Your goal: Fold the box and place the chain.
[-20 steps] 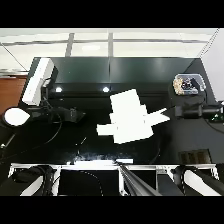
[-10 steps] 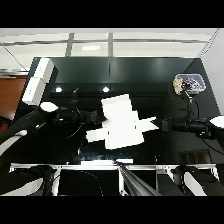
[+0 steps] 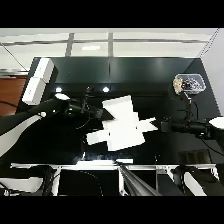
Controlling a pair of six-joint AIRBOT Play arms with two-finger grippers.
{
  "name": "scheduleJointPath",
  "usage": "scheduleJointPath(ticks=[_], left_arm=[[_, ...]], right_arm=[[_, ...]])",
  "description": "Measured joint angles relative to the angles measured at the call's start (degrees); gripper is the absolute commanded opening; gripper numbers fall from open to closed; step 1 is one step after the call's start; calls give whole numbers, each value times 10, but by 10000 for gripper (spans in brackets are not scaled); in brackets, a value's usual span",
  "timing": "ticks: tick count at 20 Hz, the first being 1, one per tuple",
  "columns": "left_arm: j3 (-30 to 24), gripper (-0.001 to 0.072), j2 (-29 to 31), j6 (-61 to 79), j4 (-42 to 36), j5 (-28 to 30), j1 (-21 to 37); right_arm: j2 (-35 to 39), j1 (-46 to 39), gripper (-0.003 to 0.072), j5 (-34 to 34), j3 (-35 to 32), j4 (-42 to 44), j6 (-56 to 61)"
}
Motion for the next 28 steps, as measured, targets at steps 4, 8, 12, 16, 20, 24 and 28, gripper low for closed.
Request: scheduleJointPath(ticks=[4, 8, 12, 16, 20, 24, 28], left_arm=[[33, 333, -16, 12, 66, -42, 0], [42, 332, -19, 21, 101, -57, 0], [45, 32, -21, 25, 140, -63, 0], [45, 30, -21, 25, 160, -61, -1], [54, 28, -12, 30, 168, -73, -1], [58, 28, 51, 31, 193, -66, -16], [49, 32, 145, 34, 264, 19, -77]], right_arm=[[0, 0, 12, 0, 0, 0, 1], [0, 0, 13, 0, 0, -2, 1], [0, 0, 12, 0, 0, -2, 1], [0, 0, 651, 4, 0, -5, 2], [0, -13, 665, 18, 25, -49, 9], [0, -40, 665, 53, 96, -113, 10], [0, -47, 664, 69, 136, -154, -21]])
